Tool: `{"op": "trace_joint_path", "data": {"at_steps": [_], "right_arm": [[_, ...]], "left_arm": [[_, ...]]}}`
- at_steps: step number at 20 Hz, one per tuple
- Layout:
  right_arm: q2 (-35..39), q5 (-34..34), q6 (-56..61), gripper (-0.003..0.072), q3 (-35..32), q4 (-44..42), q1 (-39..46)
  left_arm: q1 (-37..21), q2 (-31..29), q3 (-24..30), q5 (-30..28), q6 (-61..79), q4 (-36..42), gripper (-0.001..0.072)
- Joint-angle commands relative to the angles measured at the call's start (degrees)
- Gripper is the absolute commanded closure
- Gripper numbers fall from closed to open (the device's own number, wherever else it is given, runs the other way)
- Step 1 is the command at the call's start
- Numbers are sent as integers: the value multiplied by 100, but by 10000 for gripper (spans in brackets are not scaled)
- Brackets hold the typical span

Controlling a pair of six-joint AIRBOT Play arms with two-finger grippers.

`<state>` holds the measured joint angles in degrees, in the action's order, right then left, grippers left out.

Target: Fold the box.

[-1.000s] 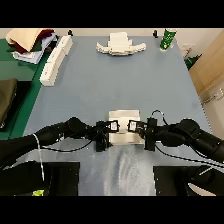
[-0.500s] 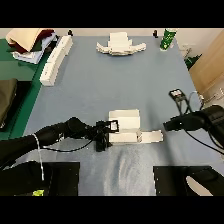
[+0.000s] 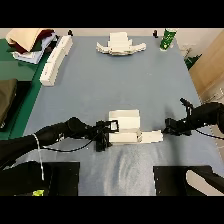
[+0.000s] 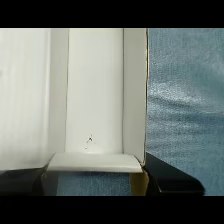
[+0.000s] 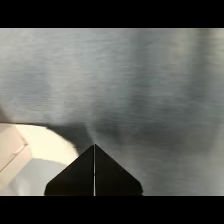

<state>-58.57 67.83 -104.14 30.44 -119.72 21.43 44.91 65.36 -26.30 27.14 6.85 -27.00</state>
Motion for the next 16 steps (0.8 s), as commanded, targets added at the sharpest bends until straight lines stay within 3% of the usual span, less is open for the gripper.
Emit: {"op": "trace_joint_path", "data": {"at_steps": [1, 10, 16], "right_arm": [[-146, 446, -675, 684, -33, -656, 103], [-146, 492, -955, 685, -376, -1025, 66], [-149, 260, -986, 684, -376, -1174, -485]], "left_arm": [[0, 0, 0, 2, 0, 0, 244], [0, 0, 0, 0, 0, 0, 244], [0, 0, 0, 0, 0, 0, 244]]}}
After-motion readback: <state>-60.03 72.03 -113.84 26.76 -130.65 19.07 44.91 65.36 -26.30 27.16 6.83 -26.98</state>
